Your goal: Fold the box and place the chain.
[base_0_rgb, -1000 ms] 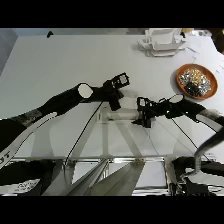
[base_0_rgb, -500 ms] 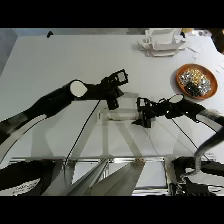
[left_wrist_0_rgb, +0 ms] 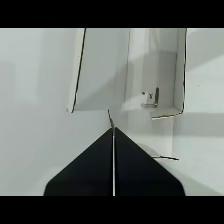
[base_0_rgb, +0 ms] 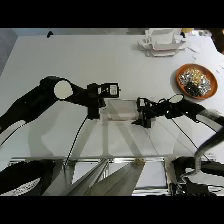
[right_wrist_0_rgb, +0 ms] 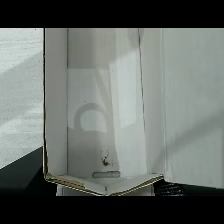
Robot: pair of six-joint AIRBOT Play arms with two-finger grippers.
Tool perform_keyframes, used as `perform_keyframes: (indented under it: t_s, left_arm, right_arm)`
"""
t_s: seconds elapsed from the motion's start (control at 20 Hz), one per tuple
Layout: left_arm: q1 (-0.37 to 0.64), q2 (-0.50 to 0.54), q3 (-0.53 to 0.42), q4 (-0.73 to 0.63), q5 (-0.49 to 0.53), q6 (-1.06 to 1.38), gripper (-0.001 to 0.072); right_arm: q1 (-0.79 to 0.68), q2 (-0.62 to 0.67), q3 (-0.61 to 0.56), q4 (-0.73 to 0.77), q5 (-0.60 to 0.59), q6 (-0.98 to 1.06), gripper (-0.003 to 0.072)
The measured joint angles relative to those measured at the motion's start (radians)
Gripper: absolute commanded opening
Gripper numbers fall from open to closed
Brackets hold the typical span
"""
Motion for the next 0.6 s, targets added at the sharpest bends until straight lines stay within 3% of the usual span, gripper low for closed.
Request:
perform_keyframes:
  t_s: [0.2,0.5,0.55,0.6]
  left_arm:
    - [0.011,-0.069,-0.015,0.007,-0.010,-0.013,0.0005]
    - [0.072,-0.100,-0.151,-0.054,0.042,0.110,0.0010]
    - [0.081,-0.101,-0.167,-0.074,0.045,0.155,0.0035]
    - [0.090,-0.102,-0.178,-0.086,0.051,0.193,0.0134]
  right_arm:
    - [0.000,0.000,0.000,0.000,0.000,0.000,0.0350]
    - [0.000,0.000,0.000,0.001,0.000,0.000,0.0350]
    - [0.000,0.000,0.000,0.001,0.000,0.000,0.0350]
    - [0.000,0.000,0.000,0.001,0.000,0.000,0.0350]
